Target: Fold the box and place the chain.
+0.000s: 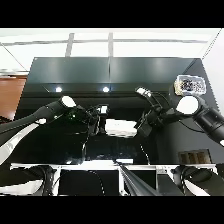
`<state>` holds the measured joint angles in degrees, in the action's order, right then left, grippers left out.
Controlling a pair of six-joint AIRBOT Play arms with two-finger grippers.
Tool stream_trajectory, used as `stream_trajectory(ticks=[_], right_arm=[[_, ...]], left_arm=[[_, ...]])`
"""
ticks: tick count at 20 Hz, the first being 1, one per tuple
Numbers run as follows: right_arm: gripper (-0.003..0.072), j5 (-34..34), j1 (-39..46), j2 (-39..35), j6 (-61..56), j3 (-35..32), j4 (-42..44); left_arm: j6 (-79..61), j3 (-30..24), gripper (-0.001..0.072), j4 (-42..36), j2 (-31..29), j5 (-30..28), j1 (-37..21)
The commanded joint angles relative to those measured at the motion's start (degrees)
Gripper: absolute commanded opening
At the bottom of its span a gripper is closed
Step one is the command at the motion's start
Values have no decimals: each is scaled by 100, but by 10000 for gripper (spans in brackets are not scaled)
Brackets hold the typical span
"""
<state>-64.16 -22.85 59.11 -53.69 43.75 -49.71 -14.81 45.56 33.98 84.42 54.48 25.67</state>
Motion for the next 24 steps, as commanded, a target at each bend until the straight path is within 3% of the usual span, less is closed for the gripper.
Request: stream_trajectory(ticks=[1, 4, 14, 19, 20, 21, 22, 24], right_arm=[[14, 426, 114, -76, -686, -721, 1829], [14, 1320, 81, 57, -586, -1266, 3128], [14, 1399, 83, 804, -632, -1305, 2627], [14, 922, 492, 42, -632, -1266, 2594], [14, 649, 719, -282, -638, -1202, 2535], [14, 352, 970, -595, -699, -1132, 2428], [14, 61, 1266, -909, -885, -1047, 2181], [14, -529, 1971, -1587, -1274, -955, 1440]], left_arm=[[-4, 2, 401, 0, 4, -4, 4], [-4, 2, 400, 2, 4, -2, 4], [-4, 2, 400, 2, 4, -2, 4], [13, 2, 400, 7, 4, 133, -13], [13, 2, 417, 11, -2, 175, -44], [15, 2, 519, 35, -26, 192, -81], [50, 2, 698, 83, -85, 208, -138], [420, 2, 717, 378, -330, 280, -306]])
